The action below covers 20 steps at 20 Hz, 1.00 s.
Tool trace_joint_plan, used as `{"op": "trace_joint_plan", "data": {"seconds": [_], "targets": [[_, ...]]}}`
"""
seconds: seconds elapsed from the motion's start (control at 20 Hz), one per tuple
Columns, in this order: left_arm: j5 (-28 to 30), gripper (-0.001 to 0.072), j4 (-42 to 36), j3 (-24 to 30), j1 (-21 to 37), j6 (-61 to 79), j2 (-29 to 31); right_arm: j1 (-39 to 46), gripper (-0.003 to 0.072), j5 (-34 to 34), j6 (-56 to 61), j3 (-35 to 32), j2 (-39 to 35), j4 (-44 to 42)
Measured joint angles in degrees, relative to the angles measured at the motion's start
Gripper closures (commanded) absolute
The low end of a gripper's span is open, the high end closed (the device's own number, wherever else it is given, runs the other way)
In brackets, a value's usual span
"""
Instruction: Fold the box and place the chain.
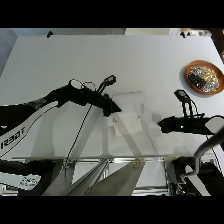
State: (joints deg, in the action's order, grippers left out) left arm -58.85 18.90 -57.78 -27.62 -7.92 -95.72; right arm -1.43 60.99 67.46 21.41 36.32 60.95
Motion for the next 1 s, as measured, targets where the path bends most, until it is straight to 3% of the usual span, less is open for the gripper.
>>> {"op": "trace_joint_plan", "data": {"seconds": [0.1,0.15,0.5,0.75,1.0], "targets": [[-0.9,0.0707,-0.2,0.0,-0.1,3.7,1.0,0.0,0.0266,-0.1,0.0,0.5,0.0,-1.4],[-1.1,0.0708,-0.1,0.0,-0.1,5.0,1.5,0.0,0.0245,0.2,0.0,1.0,0.0,-1.6],[-3.7,0.0716,5.7,2.0,-2.8,9.3,6.3,0.0,0.0246,8.0,0.0,11.4,-0.1,-2.0],[5.3,0.0711,2.9,10.3,-8.2,15.2,11.2,0.0,0.0246,12.0,0.0,14.8,-0.1,-1.1],[13.5,0.0711,-1.7,12.9,-9.8,19.3,12.2,0.0,0.0247,13.1,-0.2,15.4,-0.1,-1.2]]}}
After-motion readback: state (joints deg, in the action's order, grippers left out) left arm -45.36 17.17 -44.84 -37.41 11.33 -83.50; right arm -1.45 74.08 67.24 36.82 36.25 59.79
